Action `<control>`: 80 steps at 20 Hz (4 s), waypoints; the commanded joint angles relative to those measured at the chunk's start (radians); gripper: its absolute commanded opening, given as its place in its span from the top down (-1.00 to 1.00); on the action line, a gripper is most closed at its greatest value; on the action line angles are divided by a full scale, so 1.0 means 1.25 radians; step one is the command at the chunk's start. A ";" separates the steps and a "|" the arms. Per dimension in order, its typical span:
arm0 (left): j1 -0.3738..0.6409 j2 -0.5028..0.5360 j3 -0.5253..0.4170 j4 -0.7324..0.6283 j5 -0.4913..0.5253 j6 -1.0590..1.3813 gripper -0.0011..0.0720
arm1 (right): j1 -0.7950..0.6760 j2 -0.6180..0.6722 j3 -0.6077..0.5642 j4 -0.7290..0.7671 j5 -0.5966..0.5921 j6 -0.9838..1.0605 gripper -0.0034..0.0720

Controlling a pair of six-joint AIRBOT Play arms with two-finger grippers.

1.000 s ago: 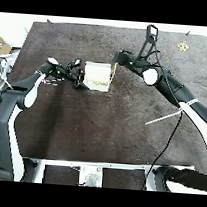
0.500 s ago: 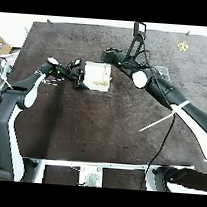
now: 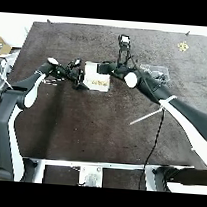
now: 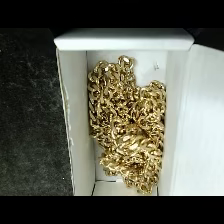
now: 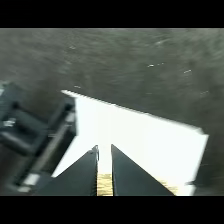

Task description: Fold the box and place the chain.

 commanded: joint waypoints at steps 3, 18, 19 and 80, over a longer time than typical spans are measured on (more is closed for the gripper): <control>0.001 0.000 0.000 0.000 0.000 0.000 -0.31 | -0.156 -0.056 0.182 0.158 0.212 -0.357 0.67; 0.001 0.000 0.000 0.000 0.000 0.000 -0.31 | -0.288 -0.389 0.373 0.705 0.520 -1.002 0.68; 0.001 0.000 0.000 0.000 0.000 0.000 -0.31 | -0.282 -0.389 0.373 0.705 0.542 -1.026 0.68; 0.001 0.000 0.000 0.000 0.000 0.000 -0.31 | -0.150 -0.279 0.154 0.698 0.416 -1.428 0.07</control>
